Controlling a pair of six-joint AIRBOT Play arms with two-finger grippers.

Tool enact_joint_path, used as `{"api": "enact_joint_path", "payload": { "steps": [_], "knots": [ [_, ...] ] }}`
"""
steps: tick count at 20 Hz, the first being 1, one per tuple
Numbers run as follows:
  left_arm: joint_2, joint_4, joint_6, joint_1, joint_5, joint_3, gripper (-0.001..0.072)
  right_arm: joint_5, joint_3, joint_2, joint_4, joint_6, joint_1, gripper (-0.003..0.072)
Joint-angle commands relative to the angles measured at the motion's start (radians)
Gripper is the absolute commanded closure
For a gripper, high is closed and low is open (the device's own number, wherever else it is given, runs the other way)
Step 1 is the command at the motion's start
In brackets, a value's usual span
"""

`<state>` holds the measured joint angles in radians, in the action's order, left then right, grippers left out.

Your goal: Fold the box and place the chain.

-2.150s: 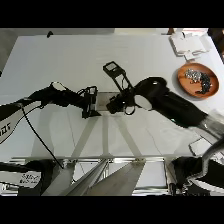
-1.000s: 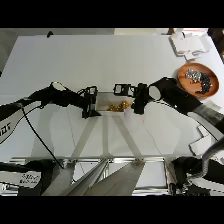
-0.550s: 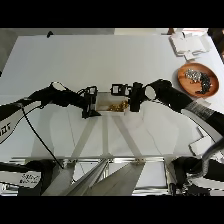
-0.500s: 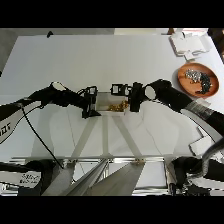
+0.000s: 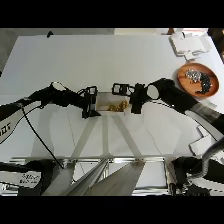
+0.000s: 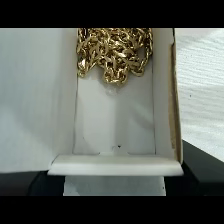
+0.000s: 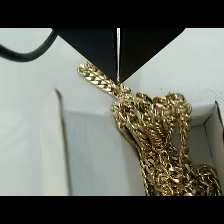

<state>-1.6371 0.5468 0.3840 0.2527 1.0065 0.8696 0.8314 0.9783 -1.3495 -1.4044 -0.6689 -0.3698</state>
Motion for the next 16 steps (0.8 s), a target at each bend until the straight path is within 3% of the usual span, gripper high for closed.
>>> {"api": "enact_joint_path", "payload": {
  "steps": [1, 5, 8, 11, 15, 16],
  "knots": [
    [0.0, 0.0, 0.0, 0.0, 0.0, 0.0, 0.0192, 0.049, 0.0, 0.1, -0.006, -0.15, 0.002, 0.0678],
    [0.0, 0.0, 0.0, 0.0, 0.0, 0.0, 0.0192, 0.127, 0.0, 0.201, 0.078, -0.175, 0.047, 0.0678],
    [0.0, 0.0, 0.0, 0.0, 0.0, 0.0, 0.0192, 0.203, -0.003, 0.206, 0.211, -0.051, 0.143, 0.0678],
    [0.0, 0.0, 0.0, 0.0, 0.0, 0.0, 0.0192, 0.187, -0.018, 0.204, 0.377, 0.15, 0.263, 0.0662],
    [0.0, 0.0, 0.0, 0.0, 0.0, 0.0, 0.0192, 0.207, -0.023, 0.119, 0.451, 0.454, 0.367, 0.0249],
    [0.0, 0.0, 0.0, 0.0, 0.0, 0.0, 0.0192, 0.208, -0.023, 0.084, 0.471, 0.539, 0.373, 0.0243]
  ]
}}
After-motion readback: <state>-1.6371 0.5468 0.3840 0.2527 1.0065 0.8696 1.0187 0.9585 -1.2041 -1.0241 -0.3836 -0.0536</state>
